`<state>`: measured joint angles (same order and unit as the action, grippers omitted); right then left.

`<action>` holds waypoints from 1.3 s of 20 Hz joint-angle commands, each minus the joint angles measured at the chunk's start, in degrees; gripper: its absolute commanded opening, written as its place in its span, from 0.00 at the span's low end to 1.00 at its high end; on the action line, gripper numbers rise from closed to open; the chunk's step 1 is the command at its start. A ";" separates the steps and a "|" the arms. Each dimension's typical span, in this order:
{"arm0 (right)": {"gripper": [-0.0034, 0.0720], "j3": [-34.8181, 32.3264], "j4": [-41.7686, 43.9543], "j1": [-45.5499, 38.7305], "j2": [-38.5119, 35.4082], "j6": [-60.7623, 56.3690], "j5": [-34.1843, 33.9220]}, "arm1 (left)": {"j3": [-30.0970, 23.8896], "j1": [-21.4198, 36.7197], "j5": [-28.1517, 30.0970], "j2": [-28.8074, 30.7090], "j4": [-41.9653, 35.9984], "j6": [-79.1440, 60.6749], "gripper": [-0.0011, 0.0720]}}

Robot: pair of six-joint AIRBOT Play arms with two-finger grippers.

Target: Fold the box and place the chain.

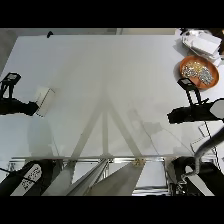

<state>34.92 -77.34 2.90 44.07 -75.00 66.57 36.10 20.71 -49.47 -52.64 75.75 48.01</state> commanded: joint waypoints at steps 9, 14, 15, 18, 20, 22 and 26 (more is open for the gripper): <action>0.06 0.02 -0.02 -0.04 -0.04 0.00 -0.15 | -0.04 -11.93 -7.98 14.47 -1.57 0.09 0.96; 0.06 0.02 -0.02 -0.04 -0.04 0.00 -0.15 | -0.04 -12.17 -10.38 14.47 -1.55 5.16 0.96; 0.06 0.02 -0.02 -0.04 -0.04 -0.02 -0.15 | -0.04 -12.17 -10.51 14.47 -1.55 6.56 0.96; 0.06 0.02 -0.02 -0.04 -0.04 0.00 -0.15 | -0.04 -12.22 -11.23 14.47 -1.57 7.76 0.96; 0.06 0.02 -0.02 -0.04 -0.04 0.00 -0.15 | -0.04 -12.24 -11.28 14.47 -1.60 7.76 0.96; 0.06 0.02 -0.02 -0.04 -0.07 0.00 -0.15 | -0.04 -12.24 -11.26 14.47 -1.60 7.76 0.96; 0.06 0.02 -0.02 -0.04 -0.07 0.00 -0.15 | -0.04 -12.24 -11.23 14.47 -1.60 7.76 0.96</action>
<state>34.92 -77.36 2.90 44.07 -75.00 66.39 36.07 8.51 -60.60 -38.22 74.15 55.53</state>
